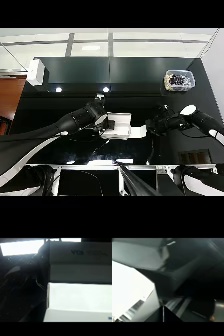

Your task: Fold the box and place the chain.

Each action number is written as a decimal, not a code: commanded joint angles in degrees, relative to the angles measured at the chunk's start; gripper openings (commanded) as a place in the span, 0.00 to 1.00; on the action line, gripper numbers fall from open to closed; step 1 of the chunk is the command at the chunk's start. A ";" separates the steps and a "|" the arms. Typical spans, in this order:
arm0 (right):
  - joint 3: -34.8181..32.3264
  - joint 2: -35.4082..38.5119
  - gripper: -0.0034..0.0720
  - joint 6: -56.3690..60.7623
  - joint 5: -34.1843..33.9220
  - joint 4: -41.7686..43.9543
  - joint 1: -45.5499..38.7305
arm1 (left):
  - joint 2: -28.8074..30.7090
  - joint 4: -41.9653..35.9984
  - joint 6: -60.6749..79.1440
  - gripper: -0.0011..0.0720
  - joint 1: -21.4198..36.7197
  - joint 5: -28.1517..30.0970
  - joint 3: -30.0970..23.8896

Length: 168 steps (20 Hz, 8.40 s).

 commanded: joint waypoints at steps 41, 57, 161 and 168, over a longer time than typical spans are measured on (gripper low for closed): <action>21.70 -1.95 0.46 59.14 -4.55 -45.35 38.73 | -0.02 0.04 0.00 0.05 0.04 -0.09 0.00; 25.62 -8.04 0.45 62.90 -1.01 -44.30 39.95 | -0.02 0.07 0.00 0.05 0.04 -0.04 0.00; 30.95 15.21 0.06 6.40 21.51 -15.10 10.34 | -0.07 0.04 0.00 0.05 0.68 4.20 0.00; 26.67 11.93 0.06 9.53 1.53 -13.66 23.39 | -0.07 0.07 0.00 0.05 0.68 4.22 0.00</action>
